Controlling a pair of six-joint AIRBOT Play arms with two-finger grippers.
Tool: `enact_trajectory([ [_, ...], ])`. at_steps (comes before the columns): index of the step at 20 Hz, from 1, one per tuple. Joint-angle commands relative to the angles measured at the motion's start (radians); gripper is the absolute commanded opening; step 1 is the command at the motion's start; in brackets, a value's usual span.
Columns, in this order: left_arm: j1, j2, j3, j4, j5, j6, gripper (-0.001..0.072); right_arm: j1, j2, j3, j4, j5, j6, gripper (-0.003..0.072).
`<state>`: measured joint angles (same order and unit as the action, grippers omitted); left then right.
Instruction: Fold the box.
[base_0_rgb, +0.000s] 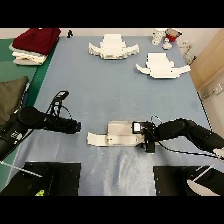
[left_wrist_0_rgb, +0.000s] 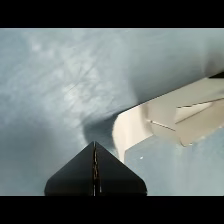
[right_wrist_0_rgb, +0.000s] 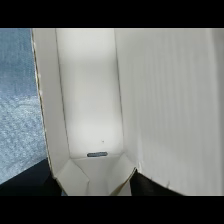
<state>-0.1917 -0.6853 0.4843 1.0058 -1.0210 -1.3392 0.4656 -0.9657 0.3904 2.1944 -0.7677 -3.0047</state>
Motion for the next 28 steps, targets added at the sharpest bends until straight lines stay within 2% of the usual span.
enact_trajectory([
  [1,0.035,-0.042,-0.071,-0.057,0.004,-0.058,0.0017,0.000,0.001,0.001,0.000,0.000,0.000,0.0435],
  [5,-0.116,-0.182,-0.130,-0.241,0.157,0.023,0.0016,0.000,0.001,0.001,0.000,0.000,0.000,0.0435],
  [8,-0.266,-0.274,-0.128,-0.311,0.253,0.032,0.0016,0.000,0.001,0.001,0.000,0.000,0.000,0.0435],
  [10,-0.318,-0.290,-0.111,-0.316,0.262,0.032,0.0016,0.000,0.001,0.001,0.000,0.000,0.000,0.0435],
  [18,-0.313,-0.201,-0.039,-0.315,0.186,0.030,0.0018,0.000,0.001,0.001,0.000,0.000,0.000,0.0435],
  [28,-0.312,-0.199,-0.015,-0.314,0.156,-0.013,0.0019,0.000,0.001,0.001,0.000,0.000,0.000,0.0435],
])
